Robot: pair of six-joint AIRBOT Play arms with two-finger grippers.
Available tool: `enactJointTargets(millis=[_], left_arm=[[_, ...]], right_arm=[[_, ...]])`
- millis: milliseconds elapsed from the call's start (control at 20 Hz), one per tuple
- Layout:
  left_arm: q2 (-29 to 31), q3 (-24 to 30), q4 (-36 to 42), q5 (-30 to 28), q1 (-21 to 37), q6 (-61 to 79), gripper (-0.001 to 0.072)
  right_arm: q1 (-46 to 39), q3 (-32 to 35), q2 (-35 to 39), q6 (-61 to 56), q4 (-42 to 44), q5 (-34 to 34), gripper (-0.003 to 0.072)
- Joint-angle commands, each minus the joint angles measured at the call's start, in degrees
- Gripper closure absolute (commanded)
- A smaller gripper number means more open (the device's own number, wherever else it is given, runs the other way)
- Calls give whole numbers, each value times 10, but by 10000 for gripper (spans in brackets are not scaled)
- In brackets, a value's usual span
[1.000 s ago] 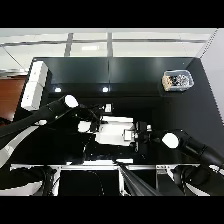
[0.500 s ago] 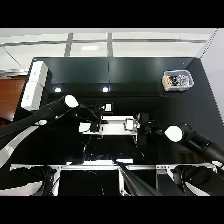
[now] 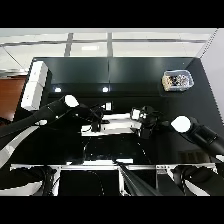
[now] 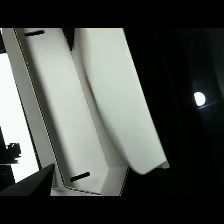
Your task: Fold the box and place the chain.
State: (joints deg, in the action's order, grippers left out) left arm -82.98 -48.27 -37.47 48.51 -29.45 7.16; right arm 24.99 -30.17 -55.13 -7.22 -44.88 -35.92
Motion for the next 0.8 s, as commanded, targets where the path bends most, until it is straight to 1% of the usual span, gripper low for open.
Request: enactJointTargets(millis=[0,150,250,350,400,500,650,750], left_arm=[[-1,0,4,-8,-4,0,684],[-1,0,4,-9,-4,0,683],[-1,0,-10,-8,-9,2,683],[-1,0,-46,-10,-15,1,684],[-1,0,-49,-11,-17,-1,684],[-1,0,-45,-13,-17,-1,684],[-1,0,-44,-15,-17,-1,684],[-1,0,-39,-15,-17,-1,684]], right_arm=[[-43,-3,-9,55,44,-27,-22],[-57,-1,-20,76,49,-67,-22],[-53,15,-21,129,111,-76,-22],[-44,32,-29,169,136,-72,-22],[-40,39,-36,185,143,-66,-22],[-30,42,-59,221,152,-49,-22],[-25,42,-98,297,219,-37,-22],[-25,42,-117,314,223,-34,-22]])
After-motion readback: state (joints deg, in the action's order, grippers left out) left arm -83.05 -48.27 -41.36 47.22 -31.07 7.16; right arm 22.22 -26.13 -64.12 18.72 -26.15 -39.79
